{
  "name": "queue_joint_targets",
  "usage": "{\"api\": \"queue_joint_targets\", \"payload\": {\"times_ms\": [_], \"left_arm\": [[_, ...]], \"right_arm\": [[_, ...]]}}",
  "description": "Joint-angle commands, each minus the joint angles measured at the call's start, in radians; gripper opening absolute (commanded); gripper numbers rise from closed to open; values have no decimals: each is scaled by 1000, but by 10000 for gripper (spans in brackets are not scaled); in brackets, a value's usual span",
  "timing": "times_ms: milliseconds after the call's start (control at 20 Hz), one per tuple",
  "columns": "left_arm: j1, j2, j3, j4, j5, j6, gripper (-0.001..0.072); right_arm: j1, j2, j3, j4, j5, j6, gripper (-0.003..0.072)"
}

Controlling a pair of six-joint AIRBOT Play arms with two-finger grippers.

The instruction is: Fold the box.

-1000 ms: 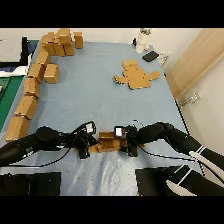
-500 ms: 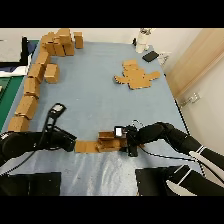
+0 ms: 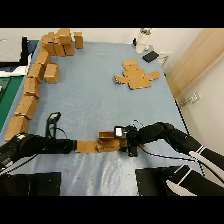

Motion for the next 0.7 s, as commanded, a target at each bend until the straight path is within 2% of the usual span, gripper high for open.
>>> {"api": "queue_joint_targets", "payload": {"times_ms": [0, 150, 650], "left_arm": [[-104, -110, 3, -73, 136, -33, 10], [-178, -114, 14, -95, 228, -33, 10], [-200, -107, 42, -131, 206, -18, 10]], "right_arm": [[0, 1, 0, 0, 0, 0, 510], [0, 1, 0, 0, 0, 0, 510], [0, 1, 0, 0, 0, 0, 511]]}}
